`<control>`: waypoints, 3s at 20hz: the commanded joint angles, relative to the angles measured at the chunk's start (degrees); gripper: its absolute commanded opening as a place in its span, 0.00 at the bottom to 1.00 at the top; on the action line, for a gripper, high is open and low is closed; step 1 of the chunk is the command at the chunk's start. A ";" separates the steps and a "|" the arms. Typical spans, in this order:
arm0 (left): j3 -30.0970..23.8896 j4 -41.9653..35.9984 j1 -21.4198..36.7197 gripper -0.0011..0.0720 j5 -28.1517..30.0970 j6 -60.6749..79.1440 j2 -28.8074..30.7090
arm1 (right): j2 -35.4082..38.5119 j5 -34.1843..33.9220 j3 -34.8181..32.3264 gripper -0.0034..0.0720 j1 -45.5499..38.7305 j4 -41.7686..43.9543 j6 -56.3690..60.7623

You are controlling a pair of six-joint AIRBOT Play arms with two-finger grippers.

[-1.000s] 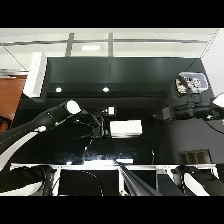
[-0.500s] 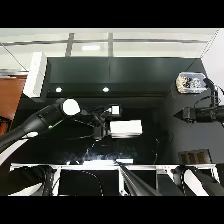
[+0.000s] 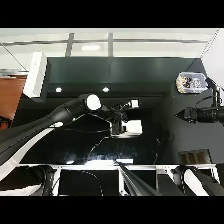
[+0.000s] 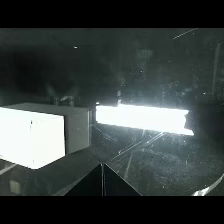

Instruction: Fold the box and place the chain.

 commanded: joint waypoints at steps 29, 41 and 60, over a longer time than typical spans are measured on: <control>0.76 20.15 -7.37 0.41 1.92 -17.29 -1.57 | 0.04 0.24 0.04 0.06 -0.07 -0.20 -0.02; -10.56 38.86 43.98 0.41 -23.58 -56.50 13.60 | 0.04 0.39 0.04 0.06 -0.04 -0.13 -0.02; -11.37 35.71 70.79 0.41 5.95 -42.40 11.56 | 0.04 -3.19 0.04 0.06 -0.04 -0.02 1.84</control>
